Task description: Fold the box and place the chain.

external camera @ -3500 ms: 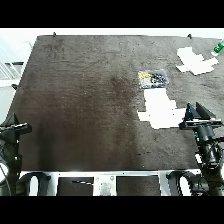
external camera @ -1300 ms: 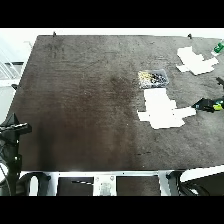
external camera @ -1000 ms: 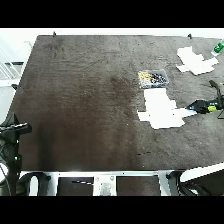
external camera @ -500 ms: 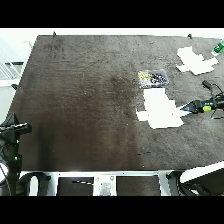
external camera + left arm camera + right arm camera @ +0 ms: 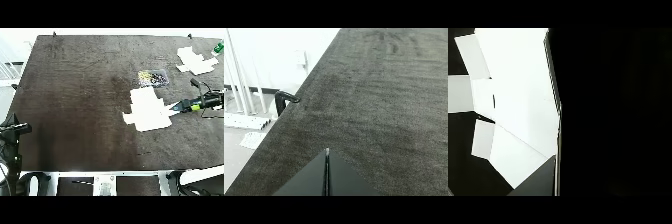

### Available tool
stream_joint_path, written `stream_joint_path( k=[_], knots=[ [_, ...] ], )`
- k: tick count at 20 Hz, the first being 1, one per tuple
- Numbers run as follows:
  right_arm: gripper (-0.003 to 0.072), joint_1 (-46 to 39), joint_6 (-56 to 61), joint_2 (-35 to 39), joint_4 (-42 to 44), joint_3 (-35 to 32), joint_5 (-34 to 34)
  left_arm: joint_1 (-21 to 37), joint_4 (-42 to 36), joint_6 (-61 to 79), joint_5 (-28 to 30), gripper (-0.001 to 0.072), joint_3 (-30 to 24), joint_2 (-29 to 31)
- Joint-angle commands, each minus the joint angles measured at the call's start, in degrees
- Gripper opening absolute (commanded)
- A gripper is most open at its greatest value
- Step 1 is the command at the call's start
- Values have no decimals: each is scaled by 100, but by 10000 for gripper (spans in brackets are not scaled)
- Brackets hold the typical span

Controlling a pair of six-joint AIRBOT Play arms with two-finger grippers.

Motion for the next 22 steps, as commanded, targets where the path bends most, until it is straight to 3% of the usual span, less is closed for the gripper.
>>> stream_joint_path(
  k=[1, 3, 7, 9, 12, 16, 21, 22],
  knots=[
    [6, 697, 74, 780, 1056, -977, -944, 2, 70, 4, 79, 22, -2, 2],
    [6, 1290, 68, 1152, 1687, -1484, -1626, 4, 120, 4, 258, 23, 2, 2],
    [6, 2549, 304, 1333, 2164, -1779, -3128, 2, 127, 4, 1394, 23, 2, 0],
    [6, 3027, 378, 1333, 2503, -1779, -3829, 2, 129, 4, 1585, 22, 2, 0],
    [6, 3600, 376, 1141, 2634, -1711, -4271, 2, 129, 2, 1591, 23, 2, 0],
    [7, 3875, 282, 417, 2632, -1255, -4426, 2, 129, 0, 1088, 22, 26, 2],
    [7, 3875, 173, 337, 2629, -1027, -4690, 2, 131, 4, 46, 23, 24, 0],
    [7, 3877, 155, 334, 2612, -1029, -4688, 2, 129, 4, -234, 62, 26, 0]
  ],
)
